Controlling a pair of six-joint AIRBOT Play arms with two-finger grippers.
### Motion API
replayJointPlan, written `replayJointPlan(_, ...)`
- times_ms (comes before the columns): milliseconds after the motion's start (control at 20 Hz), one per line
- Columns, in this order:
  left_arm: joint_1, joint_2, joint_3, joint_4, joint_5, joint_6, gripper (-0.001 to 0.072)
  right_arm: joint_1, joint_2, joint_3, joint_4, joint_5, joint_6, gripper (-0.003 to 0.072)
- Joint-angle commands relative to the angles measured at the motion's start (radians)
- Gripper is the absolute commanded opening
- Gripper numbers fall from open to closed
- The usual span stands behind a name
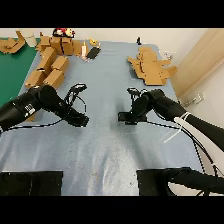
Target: Fold the box.
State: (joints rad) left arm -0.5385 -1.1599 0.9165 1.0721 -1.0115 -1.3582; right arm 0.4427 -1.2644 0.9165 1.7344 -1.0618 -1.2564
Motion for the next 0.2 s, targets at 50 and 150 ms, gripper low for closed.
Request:
replayJointPlan(50, -0.004, 0.002, -0.002, -0.003, 0.002, -0.003, 0.0010, 0.000, -0.004, 0.002, -0.002, -0.003, -0.001, 0.0003)
replayJointPlan(150, -0.004, 0.002, -0.002, -0.003, 0.002, -0.003, 0.0010, 0.000, -0.004, 0.002, -0.003, -0.003, -0.001, 0.0004)
